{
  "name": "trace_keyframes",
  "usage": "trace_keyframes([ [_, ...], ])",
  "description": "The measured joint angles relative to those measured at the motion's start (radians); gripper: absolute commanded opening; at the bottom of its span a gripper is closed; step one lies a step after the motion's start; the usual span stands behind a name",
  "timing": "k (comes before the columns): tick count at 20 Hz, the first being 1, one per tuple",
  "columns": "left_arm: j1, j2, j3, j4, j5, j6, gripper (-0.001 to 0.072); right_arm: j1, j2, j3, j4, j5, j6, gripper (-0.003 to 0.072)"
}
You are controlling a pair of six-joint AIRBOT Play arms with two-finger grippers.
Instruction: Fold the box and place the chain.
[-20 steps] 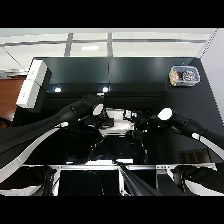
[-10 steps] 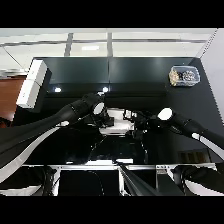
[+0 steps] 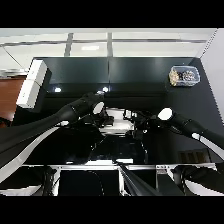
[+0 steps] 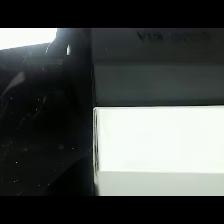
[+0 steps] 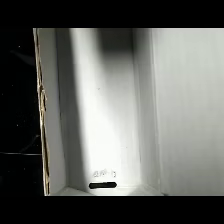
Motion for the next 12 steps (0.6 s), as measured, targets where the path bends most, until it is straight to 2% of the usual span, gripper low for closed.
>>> trace_keyframes([
  [2, 0.000, 0.000, 0.000, 0.000, 0.000, 0.001, 0.0024, 0.000, 0.000, 0.000, 0.000, 0.000, 0.000, 0.0240],
  [3, 0.000, 0.000, 0.000, -0.001, 0.000, 0.001, 0.0108, 0.000, 0.000, 0.000, 0.000, 0.000, 0.000, 0.0240],
  [4, 0.000, 0.000, 0.000, -0.001, 0.000, 0.005, 0.0362, 0.000, 0.000, 0.000, 0.000, -0.001, -0.001, 0.0240],
  [5, 0.000, 0.000, 0.000, -0.004, 0.001, 0.005, 0.0507, 0.000, 0.000, 0.000, 0.000, 0.000, -0.001, 0.0240],
  [7, 0.000, 0.000, 0.003, -0.007, -0.003, 0.003, 0.0497, 0.000, 0.000, 0.000, 0.000, 0.000, -0.001, 0.0240],
  [8, 0.000, 0.000, 0.005, -0.006, -0.004, 0.003, 0.0315, 0.000, 0.000, 0.000, 0.000, 0.000, -0.001, 0.0240],
  [9, 0.000, 0.000, 0.006, -0.005, -0.008, 0.003, 0.0028, 0.000, 0.000, 0.000, 0.000, 0.000, -0.001, 0.0240],
  [12, 0.000, 0.000, 0.008, 0.001, -0.019, 0.000, 0.0023, 0.000, 0.000, 0.000, 0.002, 0.000, 0.000, 0.0240],
])
